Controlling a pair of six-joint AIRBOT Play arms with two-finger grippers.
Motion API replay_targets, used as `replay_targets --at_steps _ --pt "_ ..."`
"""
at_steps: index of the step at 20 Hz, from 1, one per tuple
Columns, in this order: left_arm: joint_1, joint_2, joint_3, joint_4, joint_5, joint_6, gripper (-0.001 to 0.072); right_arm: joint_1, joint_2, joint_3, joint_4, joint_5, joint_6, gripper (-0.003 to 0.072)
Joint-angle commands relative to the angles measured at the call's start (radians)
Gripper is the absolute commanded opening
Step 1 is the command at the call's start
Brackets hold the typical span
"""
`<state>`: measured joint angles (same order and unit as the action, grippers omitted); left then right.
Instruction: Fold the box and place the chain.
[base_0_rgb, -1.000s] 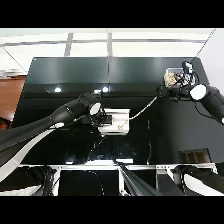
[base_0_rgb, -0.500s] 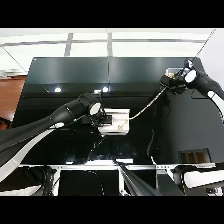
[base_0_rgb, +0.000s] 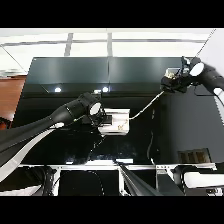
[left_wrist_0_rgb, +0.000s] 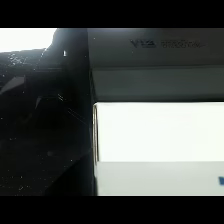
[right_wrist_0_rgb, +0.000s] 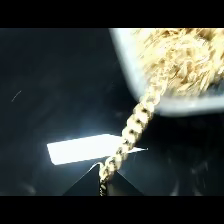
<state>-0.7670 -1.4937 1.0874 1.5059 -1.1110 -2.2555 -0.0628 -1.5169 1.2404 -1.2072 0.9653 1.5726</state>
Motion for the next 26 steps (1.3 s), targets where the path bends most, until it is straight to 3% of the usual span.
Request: replay_targets --at_steps 1,6,10,13,21,26 --pt "0.000 -0.001 0.001 0.001 0.000 0.000 0.0031 0.020 0.208 0.000 0.003 0.167 -0.120 0.0017" --pt "0.000 -0.001 0.001 0.000 0.000 0.000 0.0031 0.160 0.582 -0.007 0.010 0.230 -0.092 0.0017" --pt "0.000 -0.001 0.001 0.000 0.000 0.000 0.0031 0.264 0.750 -0.006 0.089 0.179 -0.058 0.0017" --pt "0.000 -0.001 0.001 0.000 0.000 0.000 0.0031 0.309 0.768 -0.006 0.169 0.179 -0.058 0.0017" --pt "0.000 -0.001 0.001 0.001 0.000 0.000 0.0031 0.463 0.765 -0.035 0.187 0.193 -0.014 0.0017" --pt "0.000 -0.001 0.001 0.000 0.000 0.000 0.0031 0.516 0.764 -0.240 0.244 0.136 0.046 0.0018"
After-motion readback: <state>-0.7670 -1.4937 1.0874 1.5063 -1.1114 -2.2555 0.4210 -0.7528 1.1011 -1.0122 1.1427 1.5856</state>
